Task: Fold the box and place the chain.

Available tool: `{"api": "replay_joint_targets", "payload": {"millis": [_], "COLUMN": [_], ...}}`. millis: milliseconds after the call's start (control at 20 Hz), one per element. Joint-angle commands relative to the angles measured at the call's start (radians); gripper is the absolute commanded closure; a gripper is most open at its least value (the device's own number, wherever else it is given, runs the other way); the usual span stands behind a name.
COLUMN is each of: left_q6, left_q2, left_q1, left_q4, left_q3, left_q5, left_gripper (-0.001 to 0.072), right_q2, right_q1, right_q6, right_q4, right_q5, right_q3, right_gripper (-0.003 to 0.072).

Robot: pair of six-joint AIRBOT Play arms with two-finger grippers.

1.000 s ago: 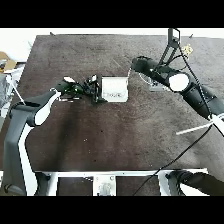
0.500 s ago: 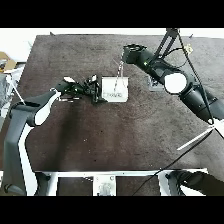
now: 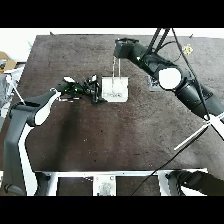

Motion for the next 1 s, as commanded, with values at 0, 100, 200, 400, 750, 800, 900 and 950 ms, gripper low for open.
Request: {"api": "replay_joint_targets", "payload": {"millis": [0, 100, 200, 400, 750, 800, 900, 950], "left_q6": [0.000, 0.000, 0.000, 0.000, 0.000, 0.000, 0.000, 0.000], "left_q2": [-0.001, -0.001, -0.001, -0.001, -0.001, -0.001, -0.001, -0.001], "left_q1": [0.000, 0.000, 0.000, 0.000, 0.000, 0.000, 0.000, 0.000], "left_q4": [0.000, 0.000, 0.000, 0.000, 0.000, 0.000, 0.000, 0.000], "left_q3": [0.000, 0.000, 0.000, 0.000, 0.000, 0.000, 0.000, 0.000], "left_q5": [0.000, 0.000, 0.000, 0.000, 0.000, 0.000, 0.000, 0.000], "left_gripper": [0.0356, 0.0356, 0.0356, 0.0356, 0.0356, 0.0356, 0.0355, 0.0356], "right_q2": [-0.003, -0.007, -0.019, -0.090, -0.230, -0.229, -0.215, -0.203], "right_q1": [0.010, 0.003, -0.014, -0.046, -0.049, -0.055, -0.084, -0.106], "right_q6": [-0.015, -0.014, -0.014, -0.014, -0.014, -0.014, -0.019, -0.035], "right_q4": [-0.036, -0.056, -0.073, -0.120, -0.249, -0.274, -0.292, -0.294], "right_q5": [0.024, 0.066, 0.123, 0.263, 0.414, 0.425, 0.424, 0.423], "right_q3": [0.048, 0.047, 0.046, 0.045, 0.043, 0.043, 0.045, 0.046], "right_gripper": [0.0680, 0.0680, 0.0680, 0.0680, 0.0555, 0.0399, 0.0403, 0.0411]}}
